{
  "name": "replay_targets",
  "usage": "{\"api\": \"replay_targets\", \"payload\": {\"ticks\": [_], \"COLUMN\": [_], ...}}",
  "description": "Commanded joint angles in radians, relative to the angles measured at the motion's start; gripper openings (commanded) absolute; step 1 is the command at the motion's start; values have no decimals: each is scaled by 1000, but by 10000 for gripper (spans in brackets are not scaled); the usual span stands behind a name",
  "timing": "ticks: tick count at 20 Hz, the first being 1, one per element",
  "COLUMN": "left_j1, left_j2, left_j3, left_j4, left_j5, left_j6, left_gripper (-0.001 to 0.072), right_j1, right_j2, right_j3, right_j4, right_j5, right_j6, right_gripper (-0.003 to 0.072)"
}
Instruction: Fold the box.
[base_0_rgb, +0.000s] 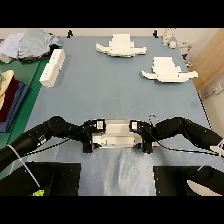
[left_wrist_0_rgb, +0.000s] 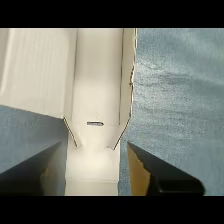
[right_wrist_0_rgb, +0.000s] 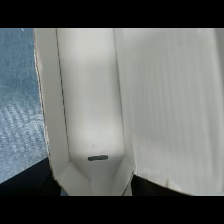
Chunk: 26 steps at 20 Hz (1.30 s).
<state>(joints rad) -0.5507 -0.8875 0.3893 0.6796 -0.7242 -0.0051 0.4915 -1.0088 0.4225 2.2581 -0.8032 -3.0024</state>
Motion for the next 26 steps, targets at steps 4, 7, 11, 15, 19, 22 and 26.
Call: {"api": "replay_targets", "payload": {"ticks": [4, 7, 11, 15, 19, 22, 26], "left_j1": [-63, -92, -98, -98, -98, -98, -96], "left_j2": [-70, -85, -109, -111, -116, -116, -114], "left_j3": [19, 24, 26, 26, 26, 26, 27], "left_j4": [-77, -139, -165, -167, -164, -164, -140], "left_j5": [51, 76, 96, 96, 96, 96, 95], "left_j6": [103, 149, 152, 151, 131, 131, 90], "left_gripper": [57, 43, 45, 264, 665, 645, 243], "right_j1": [1, 1, 1, 1, 1, 1, 1], "right_j2": [0, 0, 0, 0, 0, 0, 0], "right_j3": [0, 0, 0, 0, 0, 0, 0], "right_j4": [0, 0, 0, 0, 0, 0, 0], "right_j5": [0, 0, 0, 0, 0, 0, 0], "right_j6": [0, 0, 0, 0, 0, 0, 0], "right_gripper": [519, 519, 519, 519, 519, 519, 519]}}
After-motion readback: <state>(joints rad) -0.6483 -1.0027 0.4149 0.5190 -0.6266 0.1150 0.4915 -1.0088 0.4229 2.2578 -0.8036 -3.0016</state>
